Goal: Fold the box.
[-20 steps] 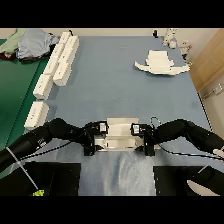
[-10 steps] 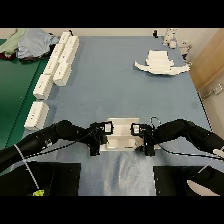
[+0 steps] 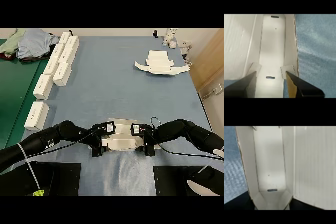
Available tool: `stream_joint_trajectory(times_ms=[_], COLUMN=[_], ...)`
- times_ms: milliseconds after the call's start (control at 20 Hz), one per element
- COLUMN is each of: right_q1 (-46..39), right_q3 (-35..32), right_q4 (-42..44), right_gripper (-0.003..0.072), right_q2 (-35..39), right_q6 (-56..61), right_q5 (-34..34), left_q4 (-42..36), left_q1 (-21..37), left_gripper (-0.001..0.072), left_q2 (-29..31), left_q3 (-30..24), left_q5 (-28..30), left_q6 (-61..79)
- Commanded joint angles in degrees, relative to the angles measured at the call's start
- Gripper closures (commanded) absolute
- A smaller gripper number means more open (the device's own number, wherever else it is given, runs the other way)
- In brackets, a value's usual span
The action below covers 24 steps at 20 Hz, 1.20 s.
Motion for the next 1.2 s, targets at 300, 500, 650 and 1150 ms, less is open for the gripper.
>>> stream_joint_trajectory(times_ms=[300, 500, 650, 1150], right_q1=[0.02, 0.02, 0.02, 0.02], right_q3=[-0.02, -0.02, -0.02, -0.02], right_q4=[0.02, 0.02, 0.02, 0.02], right_gripper=[0.021, 0.021, 0.021, 0.021], right_q2=[0.04, 0.04, 0.04, 0.04], right_q6=[0.02, 0.02, 0.02, 0.02], right_q5=[0.02, 0.02, 0.02, 0.04], left_q4=[0.48, 10.73, 22.75, 39.91], left_q1=[-0.02, 0.09, 0.5, 22.99], left_gripper=[0.0492, 0.0694, 0.0694, 0.0694], left_q2=[0.15, 4.26, 10.88, 23.61], left_q3=[0.04, 0.07, 1.49, 1.38], left_q5=[-0.48, -4.87, -9.22, -28.44], left_q6=[-3.28, -16.7, -34.64, -94.23])
